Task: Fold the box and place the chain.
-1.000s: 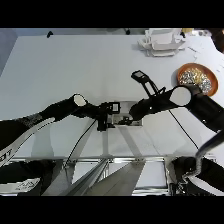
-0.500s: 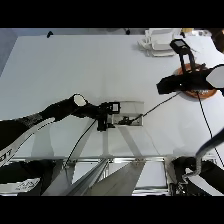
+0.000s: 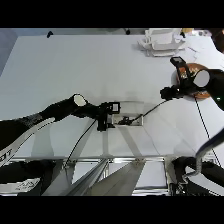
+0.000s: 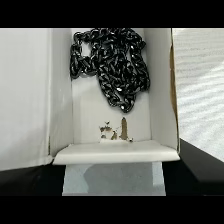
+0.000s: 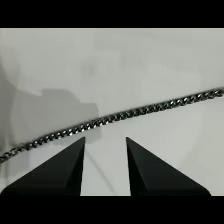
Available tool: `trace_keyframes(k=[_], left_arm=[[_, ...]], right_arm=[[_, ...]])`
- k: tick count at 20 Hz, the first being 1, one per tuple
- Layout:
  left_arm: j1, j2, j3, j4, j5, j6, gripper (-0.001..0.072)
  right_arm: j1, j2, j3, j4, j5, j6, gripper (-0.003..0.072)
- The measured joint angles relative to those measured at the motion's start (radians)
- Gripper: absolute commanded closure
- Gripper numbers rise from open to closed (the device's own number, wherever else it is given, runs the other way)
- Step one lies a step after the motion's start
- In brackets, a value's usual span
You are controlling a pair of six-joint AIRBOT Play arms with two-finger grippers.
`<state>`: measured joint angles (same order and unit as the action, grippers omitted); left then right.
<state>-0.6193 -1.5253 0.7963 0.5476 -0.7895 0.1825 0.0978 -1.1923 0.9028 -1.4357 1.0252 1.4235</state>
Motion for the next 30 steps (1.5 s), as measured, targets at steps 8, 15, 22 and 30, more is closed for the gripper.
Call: trace_keyframes(k=[8, 15, 22, 30], left_arm=[[0.0, 0.0, 0.0, 0.0, 0.0, 0.0, 0.0456], [0.0, 0.0, 0.0, 0.0, 0.0, 0.0, 0.0456], [0.0, 0.0, 0.0, 0.0, 0.0, 0.0, 0.0456], [0.0, 0.0, 0.0, 0.0, 0.0, 0.0, 0.0456]], right_arm=[[-0.004, -0.092, -0.077, -0.006, -0.079, 0.043, 0.0389], [-0.004, -0.142, -0.086, -0.008, -0.127, 0.077, 0.0474], [-0.004, -0.177, -0.086, -0.005, -0.132, 0.09, 0.0669], [-0.004, -0.035, -0.087, -0.011, -0.064, 0.053, 0.067]])
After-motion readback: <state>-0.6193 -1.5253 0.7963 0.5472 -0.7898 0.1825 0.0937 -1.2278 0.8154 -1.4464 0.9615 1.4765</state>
